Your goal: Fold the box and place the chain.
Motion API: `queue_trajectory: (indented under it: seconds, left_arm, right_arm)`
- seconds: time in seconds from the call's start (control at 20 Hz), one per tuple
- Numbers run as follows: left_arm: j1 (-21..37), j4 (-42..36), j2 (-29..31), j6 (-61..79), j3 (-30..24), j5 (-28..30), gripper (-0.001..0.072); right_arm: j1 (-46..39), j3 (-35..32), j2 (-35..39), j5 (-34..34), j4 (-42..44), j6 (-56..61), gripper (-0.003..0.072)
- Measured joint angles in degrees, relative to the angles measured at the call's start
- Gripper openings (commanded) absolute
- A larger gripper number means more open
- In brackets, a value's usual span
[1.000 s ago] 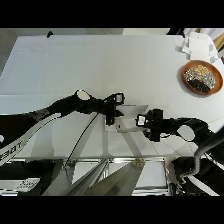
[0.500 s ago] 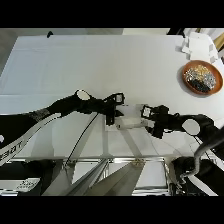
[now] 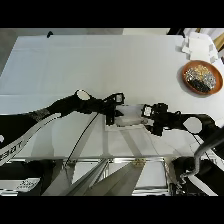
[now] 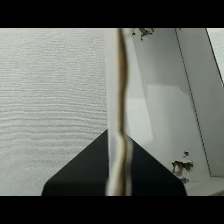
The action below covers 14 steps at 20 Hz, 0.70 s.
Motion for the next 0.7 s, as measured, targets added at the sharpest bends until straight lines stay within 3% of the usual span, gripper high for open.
queue_trajectory:
  seconds: [0.35,0.7]
  left_arm:
    - [0.0,0.0,0.0,0.0,0.0,0.0,0.0011]
    - [0.0,0.0,0.0,0.0,0.0,0.0,0.0011]
  right_arm:
    - [-2.8,0.0,-1.5,-0.2,0.8,-2.2,0.0667]
    - [-4.5,0.0,-4.8,1.3,9.8,-12.8,0.0668]
